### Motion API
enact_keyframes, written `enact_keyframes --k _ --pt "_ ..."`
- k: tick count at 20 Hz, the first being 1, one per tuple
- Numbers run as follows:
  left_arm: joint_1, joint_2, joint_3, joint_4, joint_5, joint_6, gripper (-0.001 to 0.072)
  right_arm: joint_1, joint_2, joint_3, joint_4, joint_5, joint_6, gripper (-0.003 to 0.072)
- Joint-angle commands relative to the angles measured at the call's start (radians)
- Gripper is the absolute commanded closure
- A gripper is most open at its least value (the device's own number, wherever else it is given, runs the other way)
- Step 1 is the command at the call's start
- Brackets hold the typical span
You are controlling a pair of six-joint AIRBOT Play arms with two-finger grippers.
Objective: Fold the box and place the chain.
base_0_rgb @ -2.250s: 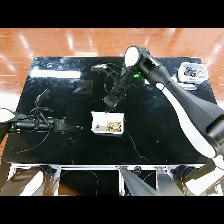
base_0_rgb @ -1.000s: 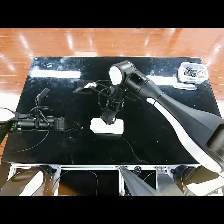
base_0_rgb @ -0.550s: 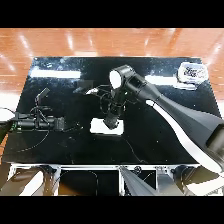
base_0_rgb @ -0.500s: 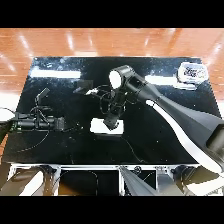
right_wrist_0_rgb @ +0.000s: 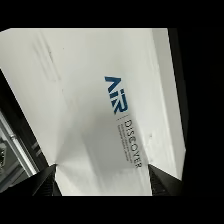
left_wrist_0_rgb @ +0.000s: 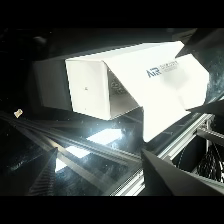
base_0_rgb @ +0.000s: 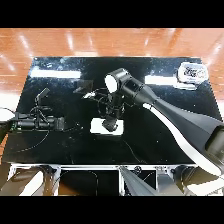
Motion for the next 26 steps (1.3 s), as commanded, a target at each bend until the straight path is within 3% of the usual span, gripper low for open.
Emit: enact_keyframes --k 1,17,23,26 --pt "0.001 0.000 0.001 0.000 0.001 -0.001 0.0089 0.003 0.000 0.000 -0.046 -0.026 0.000 -0.0034" --pt "0.001 0.000 0.001 0.001 0.000 -0.001 0.0089 0.006 0.054 0.000 -0.051 0.026 0.032 -0.0034" --pt "0.001 0.000 0.001 0.002 0.000 0.003 0.0089 0.030 0.071 -0.041 -0.138 -0.138 -0.003 -0.0034" --pt "0.001 0.000 0.001 0.002 0.016 0.003 0.0089 0.095 0.089 -0.042 -0.264 -0.137 -0.045 -0.0034"
